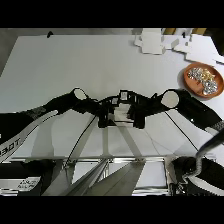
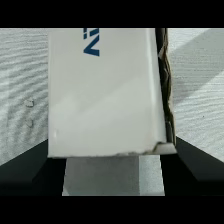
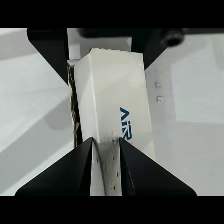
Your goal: Fold the box and place the chain.
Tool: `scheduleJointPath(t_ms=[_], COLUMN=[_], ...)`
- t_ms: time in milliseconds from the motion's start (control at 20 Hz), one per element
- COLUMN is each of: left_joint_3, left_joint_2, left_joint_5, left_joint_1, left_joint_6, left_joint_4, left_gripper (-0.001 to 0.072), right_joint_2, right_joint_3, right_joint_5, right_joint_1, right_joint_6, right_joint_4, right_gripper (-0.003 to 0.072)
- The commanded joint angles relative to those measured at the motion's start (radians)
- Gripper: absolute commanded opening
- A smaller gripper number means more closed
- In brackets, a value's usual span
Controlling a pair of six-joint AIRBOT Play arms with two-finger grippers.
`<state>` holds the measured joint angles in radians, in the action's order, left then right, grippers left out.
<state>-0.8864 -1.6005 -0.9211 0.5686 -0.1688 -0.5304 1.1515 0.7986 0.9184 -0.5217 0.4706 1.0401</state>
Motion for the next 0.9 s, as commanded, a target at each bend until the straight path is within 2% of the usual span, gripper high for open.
scheduleJointPath(t_ms=[0,250,450,750,800,850], left_joint_3=[0.000,0.000,0.000,0.000,0.000,0.000], left_joint_2=[0.000,0.000,0.000,0.000,0.000,0.000], left_joint_5=[0.000,0.000,0.000,0.000,0.000,0.000], left_joint_1=[0.000,0.000,0.000,0.000,0.000,0.000], left_joint_6=[-0.003,-0.003,-0.003,-0.003,-0.003,-0.003], left_joint_4=[-0.001,-0.001,-0.001,-0.001,-0.001,-0.001], left_gripper=[0.0336,0.0336,0.0336,0.0336,0.0336,0.0336], right_joint_2=[0.000,0.000,0.000,0.000,0.000,0.000], right_joint_3=[-0.010,-0.043,-0.048,-0.048,-0.048,-0.048], right_joint_5=[-0.022,-0.010,0.040,0.033,0.028,0.018], right_joint_1=[-0.001,-0.001,-0.001,0.000,0.000,0.002], right_joint_6=[0.004,0.003,0.000,-0.005,-0.005,-0.005], right_joint_4=[0.005,-0.009,-0.056,-0.144,-0.144,-0.143], right_gripper=[0.0155,0.0177,0.0341,0.0331,0.0270,0.0155])
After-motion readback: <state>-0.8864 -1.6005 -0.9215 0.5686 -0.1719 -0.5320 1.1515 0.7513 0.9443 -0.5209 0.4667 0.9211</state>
